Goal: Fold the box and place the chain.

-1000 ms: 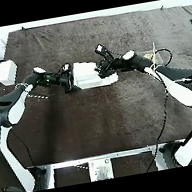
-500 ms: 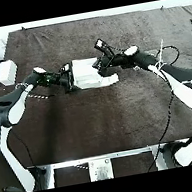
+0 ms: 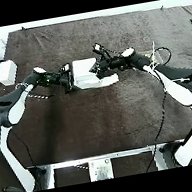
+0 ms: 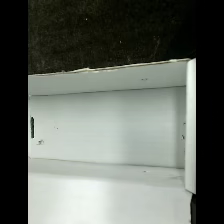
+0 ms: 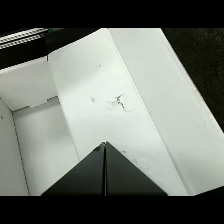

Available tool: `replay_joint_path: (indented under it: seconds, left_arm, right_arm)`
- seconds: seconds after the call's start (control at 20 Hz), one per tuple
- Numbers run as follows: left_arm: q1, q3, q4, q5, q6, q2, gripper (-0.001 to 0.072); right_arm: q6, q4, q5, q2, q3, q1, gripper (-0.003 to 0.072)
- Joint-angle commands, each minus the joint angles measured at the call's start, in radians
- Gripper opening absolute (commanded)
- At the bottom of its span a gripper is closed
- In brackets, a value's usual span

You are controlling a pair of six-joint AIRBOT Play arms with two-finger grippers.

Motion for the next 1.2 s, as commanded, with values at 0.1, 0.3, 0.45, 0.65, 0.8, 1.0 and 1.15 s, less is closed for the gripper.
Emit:
replay_joint_path:
  seconds: [0.1,0.3,0.45,0.65,0.8,1.0,1.15]
  left_arm:
    - [0.000,0.000,0.000,0.001,0.000,0.000,0.0362]
    - [0.000,0.000,0.000,0.001,0.000,0.000,0.0363]
    - [0.000,0.000,0.000,0.000,0.000,0.000,0.0362]
    - [0.000,0.000,0.000,0.001,0.000,0.000,0.0362]
    - [0.000,0.000,0.000,0.002,0.000,0.000,0.0362]
    - [0.000,0.000,0.000,0.001,0.000,0.000,0.0362]
    - [0.000,0.000,0.000,0.002,0.000,0.000,0.0362]
  right_arm:
    - [0.046,-0.057,0.004,-0.029,0.010,0.000,-0.0016]
    - [0.048,-0.056,-0.042,-0.030,0.010,0.000,-0.0015]
    - [0.048,-0.050,-0.042,-0.024,0.010,0.000,-0.0015]
    - [0.049,-0.050,-0.019,0.069,0.010,-0.001,-0.0015]
    - [0.063,-0.162,0.046,0.161,0.010,-0.009,0.0139]
    - [0.179,-0.414,0.148,0.203,0.010,-0.039,0.0560]
    - [0.167,-0.527,0.231,0.176,0.010,-0.047,0.0580]
